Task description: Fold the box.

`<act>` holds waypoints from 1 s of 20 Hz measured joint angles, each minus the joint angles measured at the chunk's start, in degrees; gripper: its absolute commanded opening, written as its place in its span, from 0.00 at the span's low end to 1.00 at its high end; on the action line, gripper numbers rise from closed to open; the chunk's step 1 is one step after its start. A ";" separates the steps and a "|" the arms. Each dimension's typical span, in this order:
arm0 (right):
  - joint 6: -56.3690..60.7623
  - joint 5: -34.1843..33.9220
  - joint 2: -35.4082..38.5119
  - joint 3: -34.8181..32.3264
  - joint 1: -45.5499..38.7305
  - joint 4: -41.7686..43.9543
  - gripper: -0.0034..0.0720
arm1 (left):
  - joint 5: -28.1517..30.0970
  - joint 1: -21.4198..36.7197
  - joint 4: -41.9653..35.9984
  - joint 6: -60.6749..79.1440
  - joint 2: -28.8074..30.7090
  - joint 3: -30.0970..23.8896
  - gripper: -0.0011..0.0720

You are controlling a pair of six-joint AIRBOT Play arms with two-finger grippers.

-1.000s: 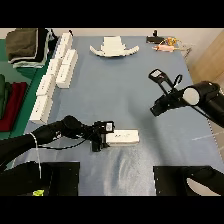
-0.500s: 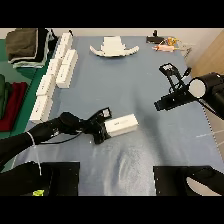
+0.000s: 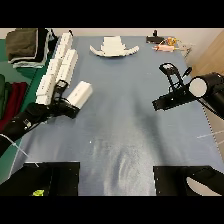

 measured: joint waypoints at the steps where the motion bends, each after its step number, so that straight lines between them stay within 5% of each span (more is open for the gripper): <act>1: 0.00 -0.22 0.00 0.00 0.00 0.26 0.05 | -0.50 2.84 2.60 -2.97 -0.35 0.46 0.71; 9: 0.02 -3.32 0.00 0.00 0.00 0.72 0.05 | -3.15 10.36 18.43 -19.74 -5.68 6.19 0.71; 20: 0.00 -8.07 -0.02 0.00 0.00 0.81 0.06 | -1.49 5.84 22.38 -25.03 -20.72 20.61 0.71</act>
